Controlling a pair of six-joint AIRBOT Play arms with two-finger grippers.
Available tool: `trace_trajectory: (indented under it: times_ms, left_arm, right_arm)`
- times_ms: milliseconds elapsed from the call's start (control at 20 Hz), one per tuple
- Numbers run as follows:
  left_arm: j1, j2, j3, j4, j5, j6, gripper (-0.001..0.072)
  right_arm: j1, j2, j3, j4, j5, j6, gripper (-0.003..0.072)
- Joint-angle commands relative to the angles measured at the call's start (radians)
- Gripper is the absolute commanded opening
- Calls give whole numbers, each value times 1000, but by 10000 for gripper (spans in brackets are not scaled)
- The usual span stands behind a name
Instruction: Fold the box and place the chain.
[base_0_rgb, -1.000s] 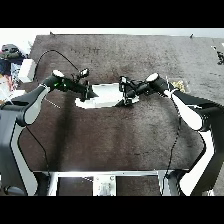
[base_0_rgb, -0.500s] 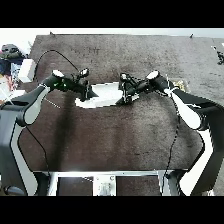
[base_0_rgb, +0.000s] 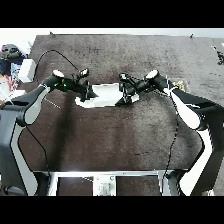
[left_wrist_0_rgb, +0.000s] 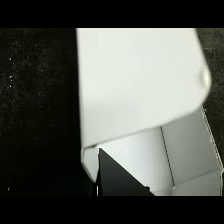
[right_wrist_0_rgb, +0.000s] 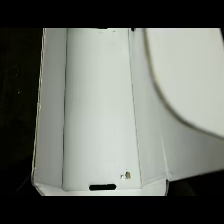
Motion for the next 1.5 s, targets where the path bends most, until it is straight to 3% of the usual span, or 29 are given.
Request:
trace_trajectory:
  times_ms: [0, 100, 800, 900, 1450]
  left_arm:
    - [0, 0, 0, 0, -2, 0, 12]
    - [0, 0, 0, 0, -2, 0, 13]
    - [0, 0, 0, 0, -2, 0, 12]
    - [0, 0, 0, 0, -1, 0, 12]
    - [0, 0, 0, 0, -1, 0, 12]
  right_arm:
    - [0, -1, 1, -17, 4, 4, 698]
    - [-2, -3, 1, -26, -6, 3, 650]
    - [-1, -33, 1, 9, -39, -61, 649]
    - [-1, -33, 1, 9, -39, -60, 580]
    - [-1, -37, -2, 5, -65, -60, 579]
